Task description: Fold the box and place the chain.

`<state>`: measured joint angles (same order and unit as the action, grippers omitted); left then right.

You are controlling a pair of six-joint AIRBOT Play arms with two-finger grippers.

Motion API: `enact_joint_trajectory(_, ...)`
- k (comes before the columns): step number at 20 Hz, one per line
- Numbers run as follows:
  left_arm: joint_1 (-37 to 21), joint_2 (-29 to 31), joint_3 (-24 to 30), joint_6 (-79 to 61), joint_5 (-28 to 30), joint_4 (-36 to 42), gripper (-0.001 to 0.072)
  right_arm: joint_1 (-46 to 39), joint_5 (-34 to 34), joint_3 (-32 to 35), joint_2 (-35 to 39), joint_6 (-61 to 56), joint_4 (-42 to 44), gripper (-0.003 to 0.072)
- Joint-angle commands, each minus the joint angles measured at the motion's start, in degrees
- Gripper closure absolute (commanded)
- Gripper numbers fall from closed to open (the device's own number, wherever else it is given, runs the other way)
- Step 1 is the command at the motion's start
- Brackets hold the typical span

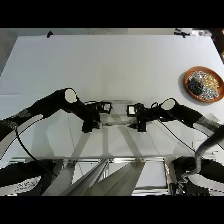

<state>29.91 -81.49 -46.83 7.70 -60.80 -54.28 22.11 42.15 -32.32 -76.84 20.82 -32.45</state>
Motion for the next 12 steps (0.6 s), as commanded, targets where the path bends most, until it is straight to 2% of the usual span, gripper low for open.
enact_joint_trajectory(1, -1.4, 0.2, 2.1, 0.0, 2.6, -0.3, 0.0403, 0.0, 0.3, 0.0, 0.0, 0.0, -0.1, 0.0342)
enact_joint_trajectory(3, -1.3, 0.5, 2.6, -0.3, 4.5, 0.7, 0.0512, 0.0, 0.3, 0.0, 0.0, 0.0, -0.1, 0.0342)
enact_joint_trajectory(6, -1.3, 0.5, 2.7, -0.4, 6.9, 1.7, 0.0512, 0.0, 0.3, 0.0, 0.0, 0.0, -0.1, 0.0342)
enact_joint_trajectory(12, -0.5, 0.5, 2.7, -8.6, 7.0, 5.0, 0.053, 0.0, 0.3, 0.0, 0.0, 0.0, -0.1, 0.0342)
